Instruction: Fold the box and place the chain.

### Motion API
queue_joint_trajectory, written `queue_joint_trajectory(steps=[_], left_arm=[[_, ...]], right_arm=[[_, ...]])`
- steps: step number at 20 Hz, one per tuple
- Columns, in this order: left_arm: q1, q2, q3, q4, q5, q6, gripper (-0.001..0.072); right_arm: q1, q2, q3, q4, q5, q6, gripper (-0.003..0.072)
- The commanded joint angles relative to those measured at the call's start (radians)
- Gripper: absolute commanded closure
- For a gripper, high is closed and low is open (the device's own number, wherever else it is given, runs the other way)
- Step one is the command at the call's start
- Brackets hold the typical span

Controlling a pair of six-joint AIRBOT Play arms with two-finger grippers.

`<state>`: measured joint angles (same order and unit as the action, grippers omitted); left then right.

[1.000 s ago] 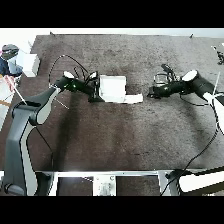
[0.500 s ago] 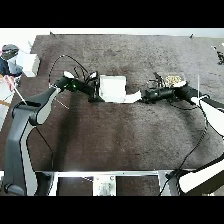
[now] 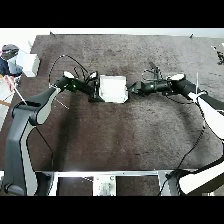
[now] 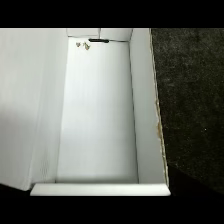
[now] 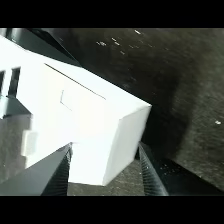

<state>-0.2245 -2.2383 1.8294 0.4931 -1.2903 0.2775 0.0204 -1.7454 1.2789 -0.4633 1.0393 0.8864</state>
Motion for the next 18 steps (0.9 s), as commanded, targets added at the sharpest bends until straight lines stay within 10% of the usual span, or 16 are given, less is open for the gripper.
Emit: queue_joint_trajectory(steps=[1,18], left_arm=[[0.0,-0.001,0.0,0.0,0.0,0.0,0.0294],[0.0,-0.001,0.0,0.0,0.0,0.0,0.0295]], right_arm=[[0.05,-0.001,0.021,-0.105,-0.016,0.147,0.0226],[0.26,-0.082,0.261,-0.621,-0.034,0.644,0.0226]])
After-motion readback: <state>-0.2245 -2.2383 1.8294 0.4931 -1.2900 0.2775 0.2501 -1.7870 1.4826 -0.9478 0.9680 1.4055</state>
